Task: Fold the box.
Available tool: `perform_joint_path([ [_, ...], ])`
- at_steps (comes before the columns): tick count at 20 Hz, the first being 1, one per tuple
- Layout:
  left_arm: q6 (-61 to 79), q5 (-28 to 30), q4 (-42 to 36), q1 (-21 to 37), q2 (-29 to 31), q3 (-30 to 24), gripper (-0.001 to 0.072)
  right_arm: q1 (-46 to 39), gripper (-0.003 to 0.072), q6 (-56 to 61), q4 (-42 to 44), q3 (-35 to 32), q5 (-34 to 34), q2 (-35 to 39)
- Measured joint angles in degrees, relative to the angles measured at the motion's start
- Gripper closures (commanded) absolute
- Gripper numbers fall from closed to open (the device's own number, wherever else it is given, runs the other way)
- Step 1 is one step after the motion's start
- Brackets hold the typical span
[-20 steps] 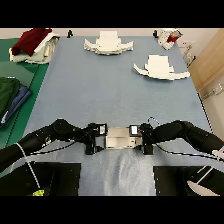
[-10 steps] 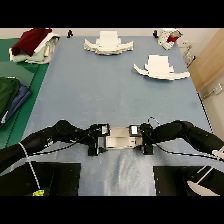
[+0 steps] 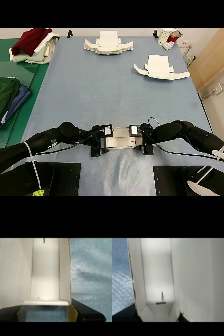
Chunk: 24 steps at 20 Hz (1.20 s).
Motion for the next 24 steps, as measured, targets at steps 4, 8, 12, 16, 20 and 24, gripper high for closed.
perform_joint_path([
  [4,0.0,0.1,0.0,-0.1,-0.6,0.1,0.0016,0.0,0.0158,0.0,0.0,0.0,0.0,0.0],
  [8,0.4,0.3,0.1,-0.5,-0.8,0.1,0.0016,0.0,0.0159,-0.1,0.0,0.0,0.0,0.0],
  [12,1.4,0.6,0.0,-1.2,-0.9,0.1,0.0018,0.0,0.0159,-0.1,0.0,0.0,0.0,0.0],
  [16,1.5,1.1,-0.1,-1.4,-0.9,0.1,0.0202,0.0,0.0159,0.0,0.0,0.0,-0.2,0.0],
  [20,1.5,1.3,-0.3,-1.4,-0.9,0.1,0.0201,0.0,0.0159,0.0,0.0,0.0,-0.1,0.0],
  [24,1.5,1.5,-0.4,-1.4,-0.9,0.1,0.0201,0.0,0.0159,0.0,0.0,0.0,-0.1,0.0],
])
